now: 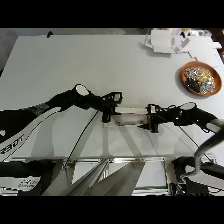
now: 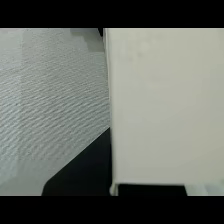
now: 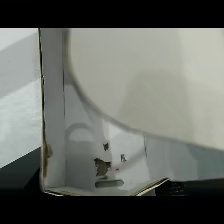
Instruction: Fold the box and place the chain.
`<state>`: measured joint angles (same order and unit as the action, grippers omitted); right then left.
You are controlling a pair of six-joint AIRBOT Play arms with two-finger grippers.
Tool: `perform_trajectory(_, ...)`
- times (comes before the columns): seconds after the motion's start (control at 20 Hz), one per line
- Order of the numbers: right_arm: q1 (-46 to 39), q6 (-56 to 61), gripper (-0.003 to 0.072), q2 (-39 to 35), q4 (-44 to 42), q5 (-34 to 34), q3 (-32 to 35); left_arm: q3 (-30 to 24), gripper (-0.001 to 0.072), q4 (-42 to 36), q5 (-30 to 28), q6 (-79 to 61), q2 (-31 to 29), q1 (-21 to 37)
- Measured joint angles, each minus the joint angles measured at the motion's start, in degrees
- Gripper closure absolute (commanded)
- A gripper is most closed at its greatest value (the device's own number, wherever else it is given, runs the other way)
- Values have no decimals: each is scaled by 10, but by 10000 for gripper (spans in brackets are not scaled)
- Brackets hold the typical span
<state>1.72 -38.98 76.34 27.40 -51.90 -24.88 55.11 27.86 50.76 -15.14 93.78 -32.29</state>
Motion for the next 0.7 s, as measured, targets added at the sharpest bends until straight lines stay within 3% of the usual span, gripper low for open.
perform_trajectory(0.1,-1,1,82,-1,7,5,0,0,699,1,1,1,0,0)
perform_trajectory(0.15,-1,1,32,-2,7,4,0,0,699,1,1,1,0,0)
perform_trajectory(0.25,-1,1,1,-7,10,-3,0,0,699,1,1,1,0,0)
perform_trajectory(0.7,-1,2,-2,-15,-26,-36,0,0,699,1,1,0,0,1)
